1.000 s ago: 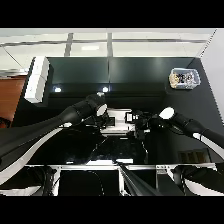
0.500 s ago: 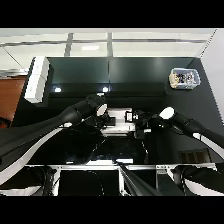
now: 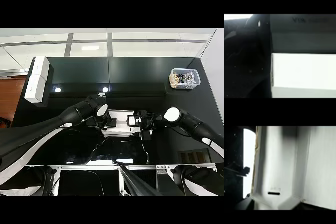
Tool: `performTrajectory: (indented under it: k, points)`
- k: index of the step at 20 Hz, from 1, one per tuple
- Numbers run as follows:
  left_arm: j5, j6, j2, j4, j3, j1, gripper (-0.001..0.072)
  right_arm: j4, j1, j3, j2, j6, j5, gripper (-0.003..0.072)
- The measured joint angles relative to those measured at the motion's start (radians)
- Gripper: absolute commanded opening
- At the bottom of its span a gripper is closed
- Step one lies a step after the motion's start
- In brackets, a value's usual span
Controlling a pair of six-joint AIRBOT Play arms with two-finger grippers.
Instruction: Fold the box and place the chain.
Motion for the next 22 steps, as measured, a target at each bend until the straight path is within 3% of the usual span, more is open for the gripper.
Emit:
performTrajectory:
  k: [6, 7, 8, 12, 17, 18, 19, 20, 22]
  points:
    - [-0.005, -0.005, 0.000, 0.000, 0.000, 0.000, 0.0025, -0.055, 0.000, 0.000, 0.010, 0.016, 0.011, 0.0472]
    - [-0.005, -0.005, 0.000, 0.001, 0.000, 0.000, 0.0025, -0.055, 0.000, 0.000, 0.010, 0.017, 0.011, 0.0302]
    - [-0.005, -0.005, 0.000, 0.001, 0.000, 0.000, 0.0025, -0.050, 0.000, 0.000, 0.010, 0.017, 0.011, 0.0188]
    - [-0.006, -0.006, 0.000, 0.003, 0.000, 0.000, 0.0025, 0.019, 0.000, 0.000, 0.004, 0.018, 0.015, 0.0186]
    - [-0.008, -0.004, 0.000, 0.004, 0.000, 0.000, 0.0026, 0.213, 0.000, 0.000, -0.051, 0.026, 0.018, 0.0202]
    - [-0.007, -0.005, 0.000, 0.004, 0.000, 0.000, 0.0026, 0.238, 0.000, 0.000, -0.064, 0.033, 0.020, 0.0411]
    - [-0.007, -0.005, 0.000, 0.004, 0.000, 0.000, 0.0026, 0.257, 0.000, 0.000, -0.074, 0.045, 0.021, 0.0447]
    - [-0.007, -0.003, 0.000, 0.005, 0.000, 0.000, 0.0026, 0.268, 0.000, 0.000, -0.081, 0.061, 0.018, 0.0223]
    - [-0.007, -0.007, 0.000, 0.005, 0.000, 0.000, 0.0026, 0.283, 0.000, 0.000, -0.091, 0.106, 0.018, 0.0343]
